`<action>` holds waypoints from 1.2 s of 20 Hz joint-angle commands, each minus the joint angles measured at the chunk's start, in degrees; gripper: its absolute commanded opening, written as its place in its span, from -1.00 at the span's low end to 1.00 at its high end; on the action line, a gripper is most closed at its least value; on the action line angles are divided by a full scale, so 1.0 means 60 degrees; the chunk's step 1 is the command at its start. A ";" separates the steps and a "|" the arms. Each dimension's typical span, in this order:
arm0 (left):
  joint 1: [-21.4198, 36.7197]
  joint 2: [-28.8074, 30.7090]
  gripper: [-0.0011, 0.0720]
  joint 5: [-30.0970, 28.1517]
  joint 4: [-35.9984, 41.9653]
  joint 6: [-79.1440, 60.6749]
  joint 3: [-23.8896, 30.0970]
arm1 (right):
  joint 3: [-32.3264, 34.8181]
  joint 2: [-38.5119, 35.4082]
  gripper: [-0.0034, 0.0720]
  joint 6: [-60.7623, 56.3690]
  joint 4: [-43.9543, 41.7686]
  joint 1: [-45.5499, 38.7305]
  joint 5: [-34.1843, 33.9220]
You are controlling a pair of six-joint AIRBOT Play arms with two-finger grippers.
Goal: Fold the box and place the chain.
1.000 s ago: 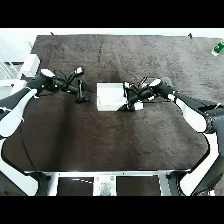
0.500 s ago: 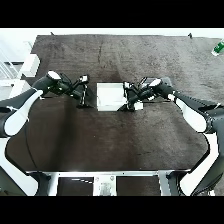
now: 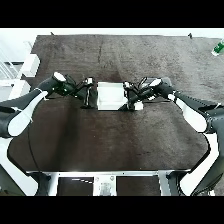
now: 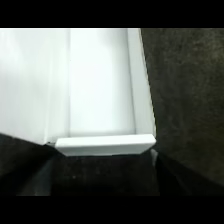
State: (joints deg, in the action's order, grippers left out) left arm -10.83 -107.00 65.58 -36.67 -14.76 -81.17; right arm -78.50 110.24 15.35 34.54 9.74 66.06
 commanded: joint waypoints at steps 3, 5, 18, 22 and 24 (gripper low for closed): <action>-0.0069 -0.0047 0.99 -0.0532 -0.0401 0.0455 -0.0011 | 0.0004 -0.0004 0.53 0.0018 -0.0004 0.0011 0.0004; -0.0069 -0.0047 0.99 -0.0597 -0.0397 0.0386 -0.0011 | 0.0004 -0.0004 0.53 0.0018 -0.0004 0.0011 0.0004; -0.0412 -0.0342 0.99 -0.0605 -0.0106 -0.0026 -0.0011 | 0.0004 -0.0004 0.54 0.0018 -0.0007 0.0011 0.0004; -0.0572 -0.0346 0.99 -0.0820 -0.0073 -0.0120 -0.0011 | 0.0004 -0.0004 0.53 0.0018 -0.0004 0.0011 0.0004; -0.0619 -0.0350 0.99 -0.1049 -0.0069 -0.0117 -0.0011 | 0.0004 -0.0004 0.53 0.0018 -0.0004 0.0011 0.0004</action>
